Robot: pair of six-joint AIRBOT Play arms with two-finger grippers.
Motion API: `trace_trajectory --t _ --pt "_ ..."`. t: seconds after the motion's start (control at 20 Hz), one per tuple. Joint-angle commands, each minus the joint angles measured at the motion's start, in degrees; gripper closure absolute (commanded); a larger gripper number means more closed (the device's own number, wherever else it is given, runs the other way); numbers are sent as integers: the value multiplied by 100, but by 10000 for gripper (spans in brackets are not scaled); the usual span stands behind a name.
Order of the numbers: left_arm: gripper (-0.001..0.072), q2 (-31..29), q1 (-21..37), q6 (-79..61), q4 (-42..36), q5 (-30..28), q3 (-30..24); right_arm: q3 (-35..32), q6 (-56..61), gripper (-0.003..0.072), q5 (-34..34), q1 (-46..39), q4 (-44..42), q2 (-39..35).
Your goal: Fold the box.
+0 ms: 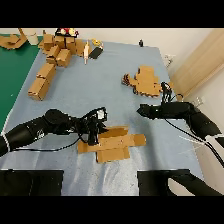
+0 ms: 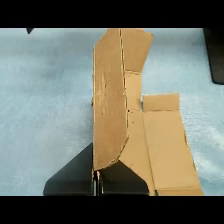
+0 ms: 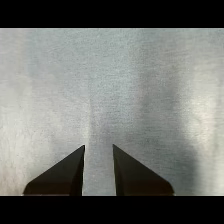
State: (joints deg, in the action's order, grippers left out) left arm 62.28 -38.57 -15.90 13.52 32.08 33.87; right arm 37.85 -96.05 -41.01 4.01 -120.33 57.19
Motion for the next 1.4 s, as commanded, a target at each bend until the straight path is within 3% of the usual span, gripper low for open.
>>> trace_trajectory --t 0.0,0.15,0.55,0.6,0.65,0.7,0.95,1.05,1.35 --pt "698 -13 -4 -76 -247 96 -146 4 0 417 26 7 0 0" --pt "698 -13 -9 -127 -605 96 -328 4 -11 417 28 7 2 2" --pt "697 306 -39 -55 -581 96 -466 4 -46 426 20 7 -11 0" --pt "697 393 -39 -57 -581 85 -466 4 -46 500 4 7 -11 0" --pt "697 468 -35 -55 -581 85 -466 4 -46 642 -13 7 -9 0" --pt "697 520 -35 -57 -577 85 -466 4 -46 669 -15 7 -9 0" --pt "698 378 -33 31 -863 -149 -463 4 -105 669 -127 7 -7 0" --pt "698 107 -26 -887 -798 -166 -466 4 -109 669 -216 7 4 0" --pt "697 -334 321 -1241 -1069 219 -463 4 -109 669 -232 7 -7 0"
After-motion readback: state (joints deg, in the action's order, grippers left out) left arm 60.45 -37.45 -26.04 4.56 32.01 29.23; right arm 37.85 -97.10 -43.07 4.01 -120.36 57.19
